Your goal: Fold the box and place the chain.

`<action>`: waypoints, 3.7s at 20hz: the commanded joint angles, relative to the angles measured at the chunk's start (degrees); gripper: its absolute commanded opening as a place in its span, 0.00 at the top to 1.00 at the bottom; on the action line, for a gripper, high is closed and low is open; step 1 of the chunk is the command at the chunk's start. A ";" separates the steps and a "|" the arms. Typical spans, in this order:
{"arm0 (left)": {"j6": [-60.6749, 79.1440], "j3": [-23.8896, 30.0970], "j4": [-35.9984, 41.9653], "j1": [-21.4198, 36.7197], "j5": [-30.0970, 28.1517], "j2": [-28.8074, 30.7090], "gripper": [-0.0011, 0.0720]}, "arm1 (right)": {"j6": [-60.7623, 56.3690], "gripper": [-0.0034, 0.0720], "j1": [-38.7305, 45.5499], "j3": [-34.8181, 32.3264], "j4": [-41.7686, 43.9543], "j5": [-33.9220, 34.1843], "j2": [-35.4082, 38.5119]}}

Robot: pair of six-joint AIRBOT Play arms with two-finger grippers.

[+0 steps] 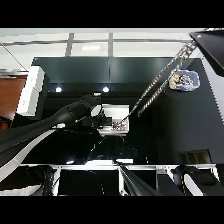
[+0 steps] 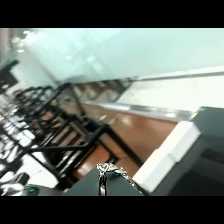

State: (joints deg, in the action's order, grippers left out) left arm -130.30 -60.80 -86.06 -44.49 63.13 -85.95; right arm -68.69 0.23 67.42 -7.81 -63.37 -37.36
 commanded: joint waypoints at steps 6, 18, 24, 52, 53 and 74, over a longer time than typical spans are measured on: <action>0.00 0.00 -0.02 0.00 -0.02 -0.04 0.95 | -5.22 0.94 -17.18 -0.44 -15.41 1.20 -9.86; 0.00 0.00 -0.02 0.00 -0.02 -0.04 0.95 | -8.55 0.94 -22.86 -9.16 -31.45 4.70 -15.52; 0.00 0.00 -0.02 0.00 0.02 -0.04 0.95 | -8.66 0.94 -22.86 -16.79 -29.22 10.08 -20.09; 0.00 0.00 -0.04 0.00 0.46 -0.04 0.95 | 1.16 0.90 -22.51 -20.90 -22.56 10.69 -24.46; 0.00 0.00 -0.02 0.00 0.42 -0.04 0.95 | 1.16 0.73 -22.49 -20.90 -22.95 11.21 -24.65; -0.90 -1.29 1.31 0.00 1.57 0.46 0.60 | -16.39 0.61 -7.74 -22.86 -62.71 20.15 -23.91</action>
State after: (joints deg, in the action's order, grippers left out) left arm -130.72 -61.34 -84.77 -44.49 63.44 -85.84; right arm -84.73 -7.60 44.73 -70.08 -43.92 -61.30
